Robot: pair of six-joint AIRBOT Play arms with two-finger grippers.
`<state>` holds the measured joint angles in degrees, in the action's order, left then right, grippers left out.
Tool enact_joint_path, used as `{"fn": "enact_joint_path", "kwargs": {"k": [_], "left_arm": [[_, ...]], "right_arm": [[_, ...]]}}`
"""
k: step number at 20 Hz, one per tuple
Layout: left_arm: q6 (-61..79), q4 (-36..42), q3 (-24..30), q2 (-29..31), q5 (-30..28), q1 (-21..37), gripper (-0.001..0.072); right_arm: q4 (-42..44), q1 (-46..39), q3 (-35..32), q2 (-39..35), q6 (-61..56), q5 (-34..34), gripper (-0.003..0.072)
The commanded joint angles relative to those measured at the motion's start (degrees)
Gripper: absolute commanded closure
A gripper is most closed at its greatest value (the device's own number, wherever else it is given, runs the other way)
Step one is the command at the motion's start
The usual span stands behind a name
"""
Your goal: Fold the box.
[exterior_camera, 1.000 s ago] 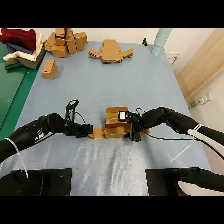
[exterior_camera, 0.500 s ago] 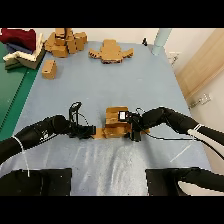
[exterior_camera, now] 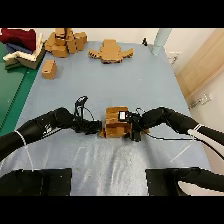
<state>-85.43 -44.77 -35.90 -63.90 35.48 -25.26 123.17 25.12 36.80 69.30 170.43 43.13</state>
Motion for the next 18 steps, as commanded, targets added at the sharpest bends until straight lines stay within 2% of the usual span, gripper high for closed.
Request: {"fn": "enact_joint_path", "kwargs": {"k": [1, 4, 5, 6, 7, 14, 18], "left_arm": [[0.7, 0.5, -2.5, 0.0, 1.9, 0.0, 0.0697], [0.7, 1.5, -2.5, 0.0, 1.0, 0.0, 0.0695], [0.7, 1.6, -2.5, -0.1, 0.7, -0.1, 0.0587], [0.6, 1.6, -2.5, -0.1, 0.6, -0.1, 0.0278], [0.5, 1.6, -2.5, -0.3, 0.6, -0.1, 0.017], [6.9, 12.1, -2.5, -2.8, 0.6, -0.1, 0.0182], [7.7, 12.2, -2.5, -2.8, -1.9, -0.1, 0.0182]], "right_arm": [[0.0, 0.0, 0.0, 0.0, 0.0, 0.0, 0.0093], [0.0, 0.0, 0.0, 0.0, 0.0, 0.0, 0.0093], [0.0, 0.0, 0.0, 0.0, 0.0, 0.0, 0.0093], [0.0, 0.0, 0.0, 0.0, 0.0, 0.0, 0.0093], [0.0, 0.0, 0.0, 0.0, 0.0, 0.0, 0.0093], [0.0, 0.0, 0.0, 0.0, 0.0, 0.0, 0.0093], [0.0, 0.0, 0.0, 0.0, 0.0, 0.0, 0.0093]]}}
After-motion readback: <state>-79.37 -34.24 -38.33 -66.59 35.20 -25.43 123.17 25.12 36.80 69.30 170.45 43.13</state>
